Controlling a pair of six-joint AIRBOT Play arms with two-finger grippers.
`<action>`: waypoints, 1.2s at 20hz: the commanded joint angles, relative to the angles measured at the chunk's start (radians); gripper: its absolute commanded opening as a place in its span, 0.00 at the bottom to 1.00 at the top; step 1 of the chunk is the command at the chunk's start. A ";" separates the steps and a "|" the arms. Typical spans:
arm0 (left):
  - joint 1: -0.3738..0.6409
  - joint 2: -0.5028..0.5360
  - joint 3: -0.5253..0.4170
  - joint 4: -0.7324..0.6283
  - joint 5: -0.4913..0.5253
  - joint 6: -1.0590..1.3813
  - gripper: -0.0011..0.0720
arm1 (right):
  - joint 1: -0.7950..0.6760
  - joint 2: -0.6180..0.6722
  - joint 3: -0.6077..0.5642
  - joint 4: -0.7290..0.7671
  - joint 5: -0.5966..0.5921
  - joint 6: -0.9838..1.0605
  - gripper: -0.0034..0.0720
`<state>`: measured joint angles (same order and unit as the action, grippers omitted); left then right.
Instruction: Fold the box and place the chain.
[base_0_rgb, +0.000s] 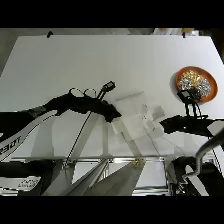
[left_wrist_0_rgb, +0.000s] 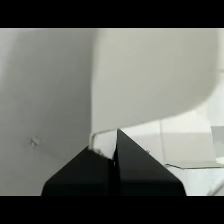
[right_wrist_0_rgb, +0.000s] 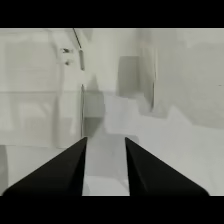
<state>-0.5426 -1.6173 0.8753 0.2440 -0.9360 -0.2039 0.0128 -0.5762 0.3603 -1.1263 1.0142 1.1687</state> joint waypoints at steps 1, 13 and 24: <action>-0.002 0.000 0.035 0.030 -0.022 0.109 0.02 | 0.001 0.001 0.018 0.033 0.003 -0.010 0.48; -0.031 -0.002 0.127 0.242 -0.010 0.425 0.02 | 0.000 0.003 0.204 0.024 0.049 -0.056 0.50; -0.045 -0.033 0.096 0.173 0.098 0.451 0.02 | 0.000 0.003 0.203 -0.029 0.048 -0.056 0.50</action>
